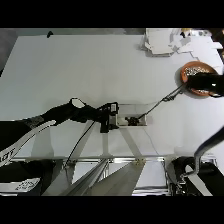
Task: Fold the box and place the chain.
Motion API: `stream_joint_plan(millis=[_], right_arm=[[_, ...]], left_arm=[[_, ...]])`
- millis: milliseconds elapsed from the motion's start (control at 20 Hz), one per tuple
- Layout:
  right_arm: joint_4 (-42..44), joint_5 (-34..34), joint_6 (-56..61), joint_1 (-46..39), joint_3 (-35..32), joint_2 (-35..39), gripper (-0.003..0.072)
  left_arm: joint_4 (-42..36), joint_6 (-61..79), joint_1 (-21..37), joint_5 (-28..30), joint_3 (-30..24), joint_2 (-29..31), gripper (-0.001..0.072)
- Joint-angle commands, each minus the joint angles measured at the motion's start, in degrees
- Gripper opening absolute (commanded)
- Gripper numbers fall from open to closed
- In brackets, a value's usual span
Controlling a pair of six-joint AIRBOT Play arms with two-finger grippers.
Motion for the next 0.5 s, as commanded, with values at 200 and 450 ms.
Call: stream_joint_plan(millis=[200,450], right_arm=[[19.58,0.94,-12.11,0.04,5.92,17.20,0.0016],[31.80,3.37,-16.11,0.04,9.01,17.16,0.0016]], left_arm=[[0.02,0.02,-0.02,-0.22,-0.02,0.00,0.0152],[0.02,0.02,0.00,-0.20,-0.02,0.00,0.0152]])
